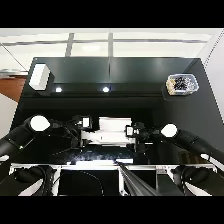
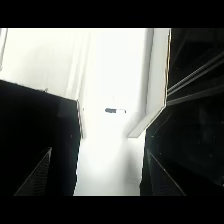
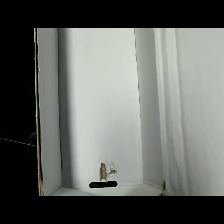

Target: Fold the box and place the chain.

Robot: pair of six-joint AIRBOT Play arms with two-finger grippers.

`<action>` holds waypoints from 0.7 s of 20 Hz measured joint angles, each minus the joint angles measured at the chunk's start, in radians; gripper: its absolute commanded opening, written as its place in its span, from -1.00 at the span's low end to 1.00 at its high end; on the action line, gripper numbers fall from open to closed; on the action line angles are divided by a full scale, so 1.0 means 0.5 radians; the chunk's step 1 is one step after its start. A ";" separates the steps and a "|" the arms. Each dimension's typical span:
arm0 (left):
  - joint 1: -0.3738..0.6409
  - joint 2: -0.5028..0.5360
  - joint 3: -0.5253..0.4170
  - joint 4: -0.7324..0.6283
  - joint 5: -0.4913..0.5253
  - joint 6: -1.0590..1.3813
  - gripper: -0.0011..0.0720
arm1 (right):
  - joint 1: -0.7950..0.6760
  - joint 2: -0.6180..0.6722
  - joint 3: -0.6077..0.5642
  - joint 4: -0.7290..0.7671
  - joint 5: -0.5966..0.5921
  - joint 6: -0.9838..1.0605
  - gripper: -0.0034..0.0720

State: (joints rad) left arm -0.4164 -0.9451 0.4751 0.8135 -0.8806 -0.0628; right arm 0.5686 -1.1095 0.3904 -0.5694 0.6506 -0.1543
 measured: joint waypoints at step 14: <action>-0.122 -0.198 -0.001 -0.141 0.118 0.021 0.88 | 0.000 0.000 0.000 0.001 0.000 0.000 -0.09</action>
State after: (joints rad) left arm -0.4774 -1.0443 0.4747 0.7429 -0.8215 -0.0521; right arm 0.5686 -1.1095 0.3904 -0.5690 0.6506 -0.1543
